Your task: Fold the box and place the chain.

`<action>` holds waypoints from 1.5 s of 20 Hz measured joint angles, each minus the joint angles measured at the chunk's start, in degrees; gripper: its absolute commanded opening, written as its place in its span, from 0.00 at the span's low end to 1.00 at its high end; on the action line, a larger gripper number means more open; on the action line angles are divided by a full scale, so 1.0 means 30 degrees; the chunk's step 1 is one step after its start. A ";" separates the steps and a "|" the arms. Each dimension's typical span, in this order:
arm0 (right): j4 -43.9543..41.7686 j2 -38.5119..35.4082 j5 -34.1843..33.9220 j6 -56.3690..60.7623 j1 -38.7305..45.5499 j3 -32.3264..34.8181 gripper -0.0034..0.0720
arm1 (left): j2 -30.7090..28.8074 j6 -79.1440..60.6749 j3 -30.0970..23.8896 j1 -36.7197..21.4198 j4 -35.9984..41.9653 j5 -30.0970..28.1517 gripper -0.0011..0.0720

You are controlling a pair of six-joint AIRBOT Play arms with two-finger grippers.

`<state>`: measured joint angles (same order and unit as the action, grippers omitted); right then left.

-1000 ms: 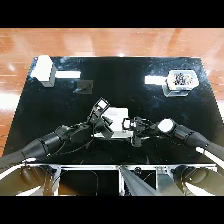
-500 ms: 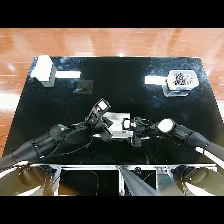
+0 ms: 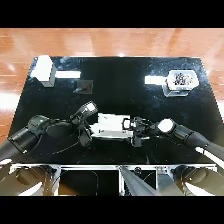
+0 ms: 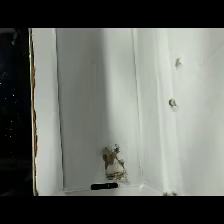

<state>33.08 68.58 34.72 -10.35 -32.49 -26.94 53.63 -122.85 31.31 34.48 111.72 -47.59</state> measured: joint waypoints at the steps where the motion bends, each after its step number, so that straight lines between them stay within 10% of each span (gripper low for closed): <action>1: 0.0000 0.0000 0.0007 -0.0015 0.0000 0.0000 0.85 | -0.0036 -0.0160 0.0000 -0.0138 -0.0452 -0.0444 0.86; 10: -0.0007 0.0000 0.0000 0.0000 0.0000 0.0000 0.85 | -0.0073 -0.4940 0.0007 -0.0525 -0.2164 -0.2747 0.86; 30: 0.0000 -0.0007 0.0000 0.0007 0.0000 0.0000 0.85 | 0.1574 -1.2451 0.0007 -0.0255 0.0663 0.1239 0.84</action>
